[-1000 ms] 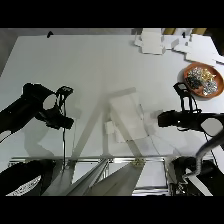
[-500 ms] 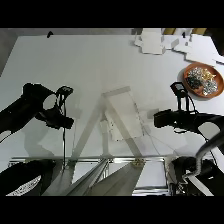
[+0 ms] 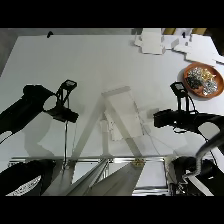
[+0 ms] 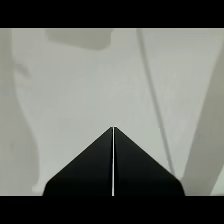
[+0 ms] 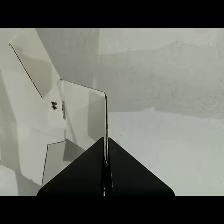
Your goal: Fold the box and place the chain.
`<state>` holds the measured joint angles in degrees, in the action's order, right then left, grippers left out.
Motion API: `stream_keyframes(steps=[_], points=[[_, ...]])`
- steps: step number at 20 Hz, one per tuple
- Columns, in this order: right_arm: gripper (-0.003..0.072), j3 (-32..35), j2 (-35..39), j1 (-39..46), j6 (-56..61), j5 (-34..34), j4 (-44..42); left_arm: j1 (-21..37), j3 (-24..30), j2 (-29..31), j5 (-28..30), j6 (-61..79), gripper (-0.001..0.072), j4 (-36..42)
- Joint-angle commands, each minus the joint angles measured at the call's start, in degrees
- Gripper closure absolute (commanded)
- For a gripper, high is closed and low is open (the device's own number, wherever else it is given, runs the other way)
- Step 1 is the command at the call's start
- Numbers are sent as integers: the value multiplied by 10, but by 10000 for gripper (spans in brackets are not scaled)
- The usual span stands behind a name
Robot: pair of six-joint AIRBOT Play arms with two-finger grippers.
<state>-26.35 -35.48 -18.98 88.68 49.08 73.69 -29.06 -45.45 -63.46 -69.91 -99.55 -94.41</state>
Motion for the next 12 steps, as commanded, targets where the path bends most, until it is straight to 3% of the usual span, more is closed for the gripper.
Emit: stream_keyframes(steps=[1, 2, 5, 7, 9, 11, 12], points=[[671, 0, 0, -1, 0, 2, 0, 0, 3, -3, 134, 83, 550, 50], [671, 0, 0, -1, 0, 3, 0, 1, 3, -5, 165, 140, 431, 96], [671, 0, 0, -1, 0, 14, 0, 22, 3, -22, 233, 426, 412, 350], [671, 0, 0, -1, 0, 16, 0, 67, 3, -55, 177, 679, 374, 587], [671, 0, 0, -1, 0, 15, 0, 119, 3, -101, 108, 805, 347, 754], [671, 0, 0, -1, 0, 15, 0, 146, 3, -139, 87, 839, 207, 798], [671, 0, 0, -1, -1, 15, 0, 149, 3, -155, 87, 843, 192, 791]])
